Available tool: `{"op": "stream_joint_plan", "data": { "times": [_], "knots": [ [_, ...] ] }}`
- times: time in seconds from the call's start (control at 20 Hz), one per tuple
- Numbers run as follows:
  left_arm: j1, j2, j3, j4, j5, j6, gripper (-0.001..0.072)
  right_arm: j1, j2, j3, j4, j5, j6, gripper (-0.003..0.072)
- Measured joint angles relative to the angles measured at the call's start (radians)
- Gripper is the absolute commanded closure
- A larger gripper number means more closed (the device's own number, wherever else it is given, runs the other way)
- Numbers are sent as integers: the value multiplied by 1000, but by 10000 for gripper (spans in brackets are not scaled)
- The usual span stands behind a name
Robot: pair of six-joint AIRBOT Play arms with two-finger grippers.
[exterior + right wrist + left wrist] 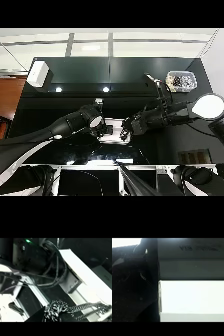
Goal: Fold the box and place the chain.
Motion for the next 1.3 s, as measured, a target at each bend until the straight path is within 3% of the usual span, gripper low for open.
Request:
{"op": "stream_joint_plan", "data": {
  "times": [0.45, 0.5, 0.55, 0.6, 0.85, 1.05, 1.1, 1.3],
  "knots": [
    [0, 0, 0, 0, -2, 0, 678, 44, -141, -68, 6, -97, -42, 665],
    [0, 0, 0, 0, -2, 0, 678, 53, -162, -71, 5, -111, -45, 616],
    [0, 0, 0, 0, -2, 0, 678, 57, -176, -72, 4, -123, -47, 371],
    [0, 0, 0, 0, -2, 0, 678, 57, -186, -74, 4, -130, -48, 230],
    [0, 0, 0, 0, -4, 0, 678, -69, -181, -66, -21, 2, -79, 234],
    [0, 0, 0, 0, -4, 0, 678, -277, -93, -78, -213, 58, -105, 231],
    [0, 0, 0, 0, -4, 0, 678, -320, -79, -90, -276, 44, -108, -30],
    [0, 0, 0, 0, -2, 1, 678, -411, -59, -177, -464, -108, -118, -34]
  ]
}}
